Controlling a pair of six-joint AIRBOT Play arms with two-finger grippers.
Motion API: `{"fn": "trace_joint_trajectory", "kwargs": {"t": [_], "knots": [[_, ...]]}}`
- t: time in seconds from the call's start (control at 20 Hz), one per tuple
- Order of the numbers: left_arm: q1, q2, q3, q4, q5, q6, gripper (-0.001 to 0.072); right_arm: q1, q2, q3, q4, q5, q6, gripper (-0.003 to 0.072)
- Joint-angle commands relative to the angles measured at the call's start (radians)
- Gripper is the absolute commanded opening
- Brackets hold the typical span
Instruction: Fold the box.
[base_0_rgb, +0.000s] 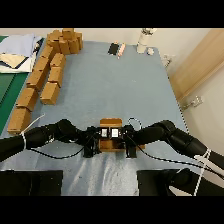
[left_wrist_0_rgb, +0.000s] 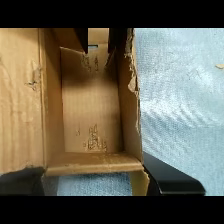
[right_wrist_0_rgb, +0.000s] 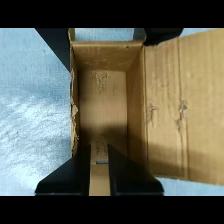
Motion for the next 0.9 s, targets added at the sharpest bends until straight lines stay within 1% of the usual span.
{"fn": "trace_joint_trajectory", "kwargs": {"t": [0.0, 0.05, 0.1, 0.15, 0.2, 0.25, 0.35, 0.4, 0.45, 0.5, 0.6, 0.7, 0.75, 0.8, 0.85], "knots": [[0.0, 0.0, 0.0, 0.0, 0.0, 0.0, 0.041, 0.008, -0.008, -0.001, 0.001, 0.009, -0.003, 0.0186], [0.0, 0.0, 0.0, 0.0, 0.0, 0.0, 0.041, 0.008, -0.008, -0.001, 0.001, 0.009, -0.003, 0.0202], [0.0, 0.0, 0.0, 0.0, 0.0, 0.0, 0.041, 0.008, -0.008, -0.001, 0.001, 0.009, -0.003, 0.0267], [0.0, 0.0, 0.0, 0.0, 0.0, 0.0, 0.041, 0.008, -0.001, 0.0, 0.002, 0.003, -0.001, 0.0241], [0.0, 0.0, 0.0, 0.0, 0.0, 0.0, 0.0411, 0.008, 0.018, 0.0, 0.0, -0.016, 0.014, 0.0132], [0.0, 0.0, 0.0, 0.0, 0.0, 0.0, 0.041, 0.007, 0.041, 0.0, -0.016, -0.026, 0.039, 0.0132], [0.0, 0.0, 0.0, 0.0, 0.0, 0.0, 0.041, 0.006, 0.095, 0.0, -0.099, -0.056, 0.118, 0.0133], [0.0, 0.0, 0.0, 0.0, 0.0, 0.0, 0.041, 0.006, 0.118, -0.001, -0.154, -0.078, 0.17, 0.011], [0.0, 0.0, 0.0, 0.0, 0.0, 0.0, 0.041, 0.006, 0.135, -0.001, -0.2, -0.105, 0.217, 0.0049], [0.0, 0.0, 0.0, 0.0, 0.0, 0.0, 0.041, 0.006, 0.152, -0.001, -0.233, -0.132, 0.261, 0.0022], [0.0, 0.0, 0.0, 0.0, 0.0, 0.0, 0.041, 0.005, 0.191, -0.001, -0.27, -0.175, 0.325, 0.0015], [0.0, 0.0, 0.0, 0.0, 0.0, 0.0, 0.041, 0.005, 0.219, -0.001, -0.344, -0.216, 0.365, 0.0026], [0.0, 0.0, 0.0, 0.0, 0.0, 0.0, 0.041, 0.005, 0.221, -0.001, -0.374, -0.226, 0.369, 0.0123], [0.0, 0.0, 0.0, 0.0, 0.0, 0.0, 0.041, 0.004, 0.22, -0.006, -0.385, -0.217, 0.369, 0.0379], [0.0, 0.0, 0.0, 0.0, 0.0, 0.0, 0.041, 0.004, 0.217, -0.014, -0.383, -0.192, 0.368, 0.0429]]}}
